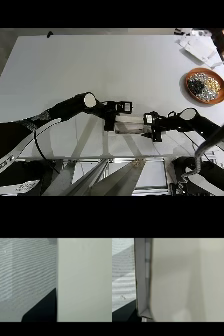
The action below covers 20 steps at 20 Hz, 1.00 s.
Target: Fold the box and place the chain.
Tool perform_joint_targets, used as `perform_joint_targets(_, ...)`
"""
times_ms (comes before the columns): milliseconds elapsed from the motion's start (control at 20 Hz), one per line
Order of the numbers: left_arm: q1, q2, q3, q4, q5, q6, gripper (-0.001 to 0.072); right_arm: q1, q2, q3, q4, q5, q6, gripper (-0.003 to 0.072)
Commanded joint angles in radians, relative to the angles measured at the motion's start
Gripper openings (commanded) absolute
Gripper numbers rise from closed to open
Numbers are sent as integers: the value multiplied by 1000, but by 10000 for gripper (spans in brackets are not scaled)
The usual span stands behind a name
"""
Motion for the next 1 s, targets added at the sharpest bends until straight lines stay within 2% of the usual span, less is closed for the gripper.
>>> perform_joint_targets(0,1,0,0,0,1,0,12,0,-1,-1,-6,-4,-19,515)
perform_joint_targets(150,1,0,0,0,1,0,12,0,-1,-1,-6,-3,-19,507)
perform_joint_targets(250,0,0,0,0,1,0,12,0,-1,-1,-6,-3,-19,421)
perform_joint_targets(300,0,0,0,0,1,0,12,0,-1,-1,-6,-3,-19,403)
perform_joint_targets(950,1,0,0,0,1,0,12,0,0,0,-6,4,-12,385)
